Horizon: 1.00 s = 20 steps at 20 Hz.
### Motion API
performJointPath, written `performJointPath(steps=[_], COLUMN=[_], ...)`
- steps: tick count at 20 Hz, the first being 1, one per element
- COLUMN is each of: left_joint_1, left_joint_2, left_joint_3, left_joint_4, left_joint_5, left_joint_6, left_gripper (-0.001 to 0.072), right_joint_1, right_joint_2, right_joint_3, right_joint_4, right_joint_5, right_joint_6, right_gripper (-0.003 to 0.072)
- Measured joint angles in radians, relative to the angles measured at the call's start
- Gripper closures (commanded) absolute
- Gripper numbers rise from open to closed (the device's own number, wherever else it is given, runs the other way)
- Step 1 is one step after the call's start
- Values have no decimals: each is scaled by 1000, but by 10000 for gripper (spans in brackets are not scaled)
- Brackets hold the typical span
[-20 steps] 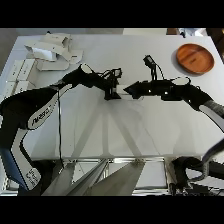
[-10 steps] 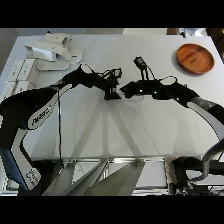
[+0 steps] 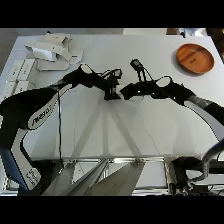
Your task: Fold the box and place the chain.
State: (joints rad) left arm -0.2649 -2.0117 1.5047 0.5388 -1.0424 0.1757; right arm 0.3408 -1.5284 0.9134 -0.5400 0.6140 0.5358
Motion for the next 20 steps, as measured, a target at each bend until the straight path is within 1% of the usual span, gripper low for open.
performJointPath(steps=[2, 6, 7, 10, 12, 17, 20], left_joint_1=[0, 2, 2, 2, 2, 2, 2], left_joint_2=[0, 2, 2, 2, 2, 2, 2], left_joint_3=[0, 0, 0, 0, 0, 0, 0], left_joint_4=[-3, -1, -1, -1, -1, 0, 0], left_joint_5=[1, -5, -5, -4, -3, -2, -2], left_joint_6=[-3, -4, -3, -2, 0, 0, 0], left_gripper=[271, 271, 271, 271, 271, 271, 271], right_joint_1=[-3, -47, -65, -135, -184, -288, -310], right_joint_2=[23, 104, 127, 180, 203, 240, 241], right_joint_3=[-2, -2, -2, -2, -12, -106, -150], right_joint_4=[-25, -45, -38, -32, -26, 92, 134], right_joint_5=[-19, -113, -103, -55, 37, 177, 208], right_joint_6=[3, 7, 6, -31, -74, -218, -269], right_gripper=[672, 674, 674, 675, 675, 675, 675])
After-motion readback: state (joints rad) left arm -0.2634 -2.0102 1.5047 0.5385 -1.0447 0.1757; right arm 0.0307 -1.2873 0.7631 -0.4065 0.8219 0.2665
